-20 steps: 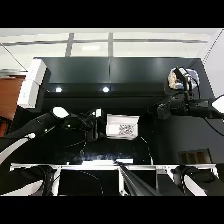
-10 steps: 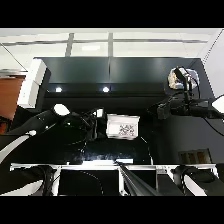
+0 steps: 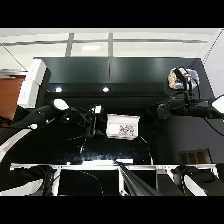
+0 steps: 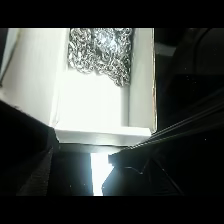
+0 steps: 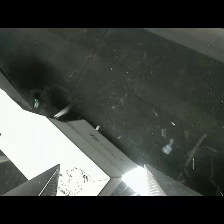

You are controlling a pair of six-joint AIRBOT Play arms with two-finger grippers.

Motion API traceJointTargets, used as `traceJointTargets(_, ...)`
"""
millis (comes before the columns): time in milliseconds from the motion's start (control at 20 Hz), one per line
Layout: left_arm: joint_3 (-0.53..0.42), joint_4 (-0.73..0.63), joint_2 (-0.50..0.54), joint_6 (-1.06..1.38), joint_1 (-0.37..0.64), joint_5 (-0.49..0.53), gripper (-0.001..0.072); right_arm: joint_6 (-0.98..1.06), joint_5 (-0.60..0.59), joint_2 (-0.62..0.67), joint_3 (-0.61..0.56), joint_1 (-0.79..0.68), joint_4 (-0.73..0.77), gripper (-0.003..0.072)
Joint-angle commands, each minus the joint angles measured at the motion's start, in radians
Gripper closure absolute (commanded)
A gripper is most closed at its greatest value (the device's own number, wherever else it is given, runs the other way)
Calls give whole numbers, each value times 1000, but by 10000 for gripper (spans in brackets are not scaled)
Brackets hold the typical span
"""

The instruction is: Fold the box and place the chain.

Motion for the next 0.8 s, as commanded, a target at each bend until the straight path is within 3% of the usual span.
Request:
traceJointTargets(0, 9, -29, -16, 13, 1, -7, 3, 0, 0, 1, 0, 0, 0, 75)
traceJointTargets(750, 9, -63, -29, 20, -22, 10, 3, 0, 0, 1, 0, 0, 0, 75)
